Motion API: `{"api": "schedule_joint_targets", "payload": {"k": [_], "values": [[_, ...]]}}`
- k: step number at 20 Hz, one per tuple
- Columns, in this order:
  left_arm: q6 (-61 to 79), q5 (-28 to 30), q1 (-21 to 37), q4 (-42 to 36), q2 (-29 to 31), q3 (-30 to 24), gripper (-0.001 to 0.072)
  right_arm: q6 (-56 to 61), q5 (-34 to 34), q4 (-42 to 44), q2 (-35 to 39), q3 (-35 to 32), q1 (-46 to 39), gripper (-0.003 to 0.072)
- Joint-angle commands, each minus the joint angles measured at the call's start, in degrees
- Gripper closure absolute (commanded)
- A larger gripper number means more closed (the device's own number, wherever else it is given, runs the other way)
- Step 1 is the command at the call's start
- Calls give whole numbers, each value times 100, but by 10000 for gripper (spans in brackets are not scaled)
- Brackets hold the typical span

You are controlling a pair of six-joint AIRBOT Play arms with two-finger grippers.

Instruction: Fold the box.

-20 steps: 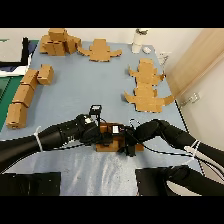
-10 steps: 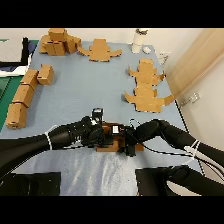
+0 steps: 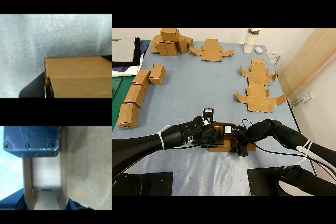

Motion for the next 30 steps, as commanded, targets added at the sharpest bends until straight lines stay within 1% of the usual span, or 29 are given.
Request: {"api": "schedule_joint_targets", "payload": {"k": [1, 2, 3, 4, 5, 8, 10, 14, 17, 21, 24, 26, 28, 30], "values": [[11, 68, -4, -107, -2, 4, 699, -2, 4, 4, 2, 7, 7, 166], [50, 20, -4, -192, 0, 13, 696, -2, 4, 4, 2, 7, 4, 166], [109, -46, -4, -236, 0, 37, 453, -2, 4, 4, 2, 7, 7, 166], [90, -127, -2, -236, 2, 79, 107, -2, 4, 4, 2, 7, 4, 166], [79, -256, 13, -234, 11, 140, 45, -2, 4, 4, 2, 7, 4, 166], [245, -516, 109, -232, 103, 275, 45, -2, 4, 4, 2, 7, 4, 166], [411, -800, 243, -299, 173, 313, 45, -2, 4, 4, 2, 7, 4, 166], [1379, -1241, 595, -999, 313, 310, 45, -2, 4, 4, 2, 7, 4, 166], [1779, -1478, 728, -1106, 439, 310, 45, -2, 4, 4, 2, 7, 4, 167], [2393, -1552, 841, -1176, 623, 310, 45, -2, 4, 4, 2, 7, 4, 167], [3016, -1582, 1150, -1274, 780, 308, 45, -2, 4, 4, 2, 7, 4, 166], [3427, -1705, 1338, -1353, 863, 302, 45, -2, 4, 4, 2, 7, 4, 166], [3873, -1740, 1534, -1598, 964, 227, 45, -2, 4, 4, 2, 7, 4, 166], [4400, -1775, 1818, -2052, 1093, 37, 45, -2, 4, 4, 2, 7, 7, 167]]}}
